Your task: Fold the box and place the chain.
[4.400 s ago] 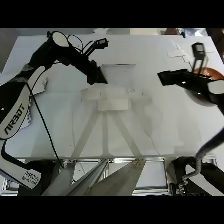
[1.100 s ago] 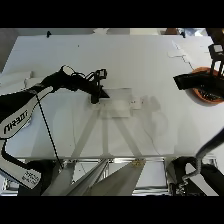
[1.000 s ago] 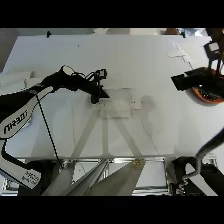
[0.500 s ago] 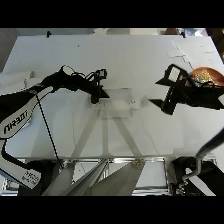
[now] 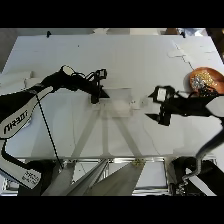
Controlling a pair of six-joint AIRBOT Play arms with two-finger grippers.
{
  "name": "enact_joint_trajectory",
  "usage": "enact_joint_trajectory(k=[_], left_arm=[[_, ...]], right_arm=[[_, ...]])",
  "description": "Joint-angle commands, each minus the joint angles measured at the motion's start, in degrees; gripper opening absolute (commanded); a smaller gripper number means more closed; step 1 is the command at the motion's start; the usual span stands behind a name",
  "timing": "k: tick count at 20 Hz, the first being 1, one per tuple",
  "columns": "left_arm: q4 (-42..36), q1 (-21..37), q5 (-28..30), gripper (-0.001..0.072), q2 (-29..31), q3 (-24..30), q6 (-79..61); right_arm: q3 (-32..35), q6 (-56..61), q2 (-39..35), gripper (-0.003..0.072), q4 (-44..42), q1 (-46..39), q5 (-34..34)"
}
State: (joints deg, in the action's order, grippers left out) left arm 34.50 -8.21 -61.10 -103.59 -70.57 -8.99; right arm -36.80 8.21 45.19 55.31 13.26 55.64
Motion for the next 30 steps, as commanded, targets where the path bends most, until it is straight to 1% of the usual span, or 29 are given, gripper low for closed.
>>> enact_joint_trajectory(k=[1, 3, 4, 6, 7, 9, 12, 14, 19, 23, 25, 30], left_arm=[[0.0, 0.0, 0.0, 0.0016, 0.0, 0.0, 0.0], [0.0, 0.0, 0.0, 0.0016, 0.0, 0.0, 0.0], [0.0, 0.0, 0.0, 0.0016, 0.0, 0.0, 0.0], [0.0, 0.0, 0.0, 0.0016, 0.0, 0.0, 0.0], [0.0, 0.0, 0.0, 0.0016, 0.0, 0.0, 0.0], [0.0, 0.0, 0.0, 0.0016, 0.0, 0.0, 0.0], [0.0, 0.0, 0.0, 0.0016, 0.0, 0.0, 0.0], [0.0, 0.0, 0.0, 0.0016, 0.0, 0.0, 0.0], [0.0, 0.0, 0.0, 0.0016, 0.0, 0.0, 0.0], [0.0, 0.0, 0.0, 0.0016, 0.0, 0.0, 0.0], [0.0, 0.0, 0.0, 0.0016, 0.0, 0.0, 0.0], [0.0, 0.0, 0.0, 0.0016, 0.0, 0.0, 0.0]], right_arm=[[8.3, -9.9, 2.3, 0.0668, -2.1, 0.1, -7.2], [10.3, -17.4, 6.3, 0.0668, -7.5, 0.1, -10.0], [10.3, -21.9, 8.7, 0.0668, -11.4, 0.1, -12.0], [10.3, -27.3, 13.8, 0.0668, -20.2, 0.1, -17.6], [10.3, -30.1, 16.3, 0.0668, -24.0, 0.1, -18.8], [10.3, -35.6, 20.5, 0.0668, -29.5, 0.3, -18.8], [10.3, -41.5, 24.3, 0.0668, -34.4, 1.4, -19.3], [10.3, -45.0, 25.8, 0.0668, -36.3, 1.9, -19.1], [10.3, -50.2, 27.9, 0.0668, -47.1, 1.9, -19.7], [10.2, -50.4, 27.8, 0.0668, -53.7, 1.9, -24.3], [10.1, -50.5, 27.5, 0.0668, -55.6, 1.9, -24.9], [8.4, -50.3, 27.8, 0.0668, -55.7, 1.8, -24.7]])
